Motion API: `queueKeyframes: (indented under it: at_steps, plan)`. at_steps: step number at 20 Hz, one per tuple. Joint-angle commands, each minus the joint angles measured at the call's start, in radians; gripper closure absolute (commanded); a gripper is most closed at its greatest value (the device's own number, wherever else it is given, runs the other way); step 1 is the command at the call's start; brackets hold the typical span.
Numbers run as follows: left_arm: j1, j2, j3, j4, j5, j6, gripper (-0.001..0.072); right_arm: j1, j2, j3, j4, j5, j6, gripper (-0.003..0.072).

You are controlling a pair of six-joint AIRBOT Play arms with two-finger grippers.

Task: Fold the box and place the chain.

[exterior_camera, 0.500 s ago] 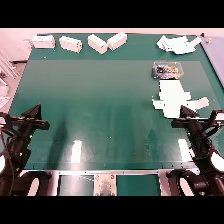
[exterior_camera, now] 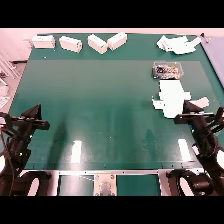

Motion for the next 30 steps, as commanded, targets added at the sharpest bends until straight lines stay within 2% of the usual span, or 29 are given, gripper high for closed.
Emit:
queueKeyframes:
  at_steps: [1,3,8,10,15,17,19,20,21,22,24,27,28,29,30]
  plan:
    - [0.0,0.001,0.001,0.0,-0.001,0.0,0.0689,-0.045,-0.094,0.103,-0.006,-0.007,-0.001,0.0685]
    - [0.0,0.001,0.001,0.0,0.0,0.0,0.0689,-0.102,-0.199,0.183,-0.003,0.027,0.003,0.0685]
    - [0.0,0.001,0.001,0.0,-0.003,0.0,0.0689,-0.336,-0.497,0.397,-0.028,0.301,0.043,0.0665]
    - [0.0,0.001,0.001,0.0,-0.003,0.0,0.0689,-0.439,-0.604,0.488,-0.152,0.428,0.152,0.0673]
    - [0.0,0.001,0.001,0.0,-0.004,0.0,0.0689,-0.663,-0.855,0.783,-0.665,0.808,0.582,0.0663]
    - [0.0,0.001,0.001,0.0,-0.004,0.0,0.0689,-0.743,-0.942,0.906,-0.78,0.946,0.695,0.0604]
    - [0.0,0.001,0.001,0.0,-0.004,0.0,0.0689,-0.818,-1.033,1.037,-0.851,1.095,0.805,0.0589]
    - [0.0,0.001,0.001,0.0,-0.004,0.0,0.0689,-0.848,-1.082,1.108,-0.878,1.183,0.852,0.0533]
    - [0.0,0.001,0.001,0.0,-0.004,0.0,0.0689,-0.877,-1.139,1.184,-0.897,1.257,0.889,0.0518]
    - [0.0,0.001,0.001,0.0,-0.004,0.0,0.0689,-0.9,-1.192,1.252,-0.911,1.312,0.921,0.0511]
    - [0.0,0.001,0.001,0.0,-0.004,0.0,0.0689,-0.941,-1.307,1.391,-0.945,1.421,0.965,0.0444]
    - [0.0,0.001,0.001,0.0,-0.004,0.0,0.0689,-0.974,-1.464,1.566,-0.976,1.588,0.965,0.029]
    - [0.0,0.001,0.001,0.0,-0.004,0.0,0.0689,-0.976,-1.509,1.612,-0.99,1.624,0.961,0.0283]
    - [0.0,0.001,0.001,0.0,-0.004,0.0,0.0689,-0.977,-1.555,1.658,-0.991,1.645,0.956,0.0228]
    - [0.0,0.001,0.001,0.0,-0.004,0.0,0.0689,-0.974,-1.594,1.695,-0.99,1.659,0.946,0.0228]
